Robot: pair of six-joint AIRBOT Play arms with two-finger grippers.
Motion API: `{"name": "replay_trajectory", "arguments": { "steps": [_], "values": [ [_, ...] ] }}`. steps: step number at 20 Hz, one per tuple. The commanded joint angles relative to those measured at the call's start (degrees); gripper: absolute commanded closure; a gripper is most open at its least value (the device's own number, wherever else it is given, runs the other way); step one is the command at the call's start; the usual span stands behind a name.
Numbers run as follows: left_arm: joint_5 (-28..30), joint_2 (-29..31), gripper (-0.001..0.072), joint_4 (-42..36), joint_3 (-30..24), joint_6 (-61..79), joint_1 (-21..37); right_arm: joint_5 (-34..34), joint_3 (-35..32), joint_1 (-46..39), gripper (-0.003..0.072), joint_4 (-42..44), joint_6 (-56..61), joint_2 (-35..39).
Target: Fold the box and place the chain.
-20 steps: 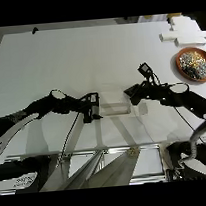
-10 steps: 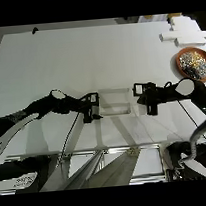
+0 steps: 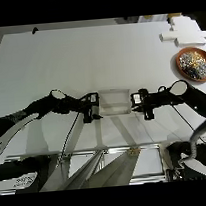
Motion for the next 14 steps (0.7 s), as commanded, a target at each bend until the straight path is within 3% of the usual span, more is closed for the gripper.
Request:
{"name": "replay_trajectory", "arguments": {
  "steps": [1, 9, 11, 13, 14],
  "values": [
    [0.02, 0.04, 0.0454, -0.02, -0.02, 0.00, 0.02, -0.66, -0.17, 0.07, 0.0577, 3.50, -2.84, -1.40],
    [0.02, 0.04, 0.0454, -0.02, -0.02, 0.00, 0.02, -3.89, -0.61, 4.35, 0.0576, 10.08, -3.65, -6.58],
    [0.02, 0.04, 0.0454, -0.02, -0.02, 0.00, 0.02, -4.83, -0.61, 5.07, 0.0521, 12.44, -3.63, -7.91],
    [0.02, 0.04, 0.0454, -0.02, -0.02, 0.00, 0.02, -5.51, -0.61, 5.05, 0.0390, 15.30, -3.61, -8.11],
    [0.04, 0.04, 0.0454, -0.02, -0.02, 0.00, 0.02, -5.97, -0.61, 5.05, 0.0378, 15.58, -3.17, -8.11]
  ]
}}
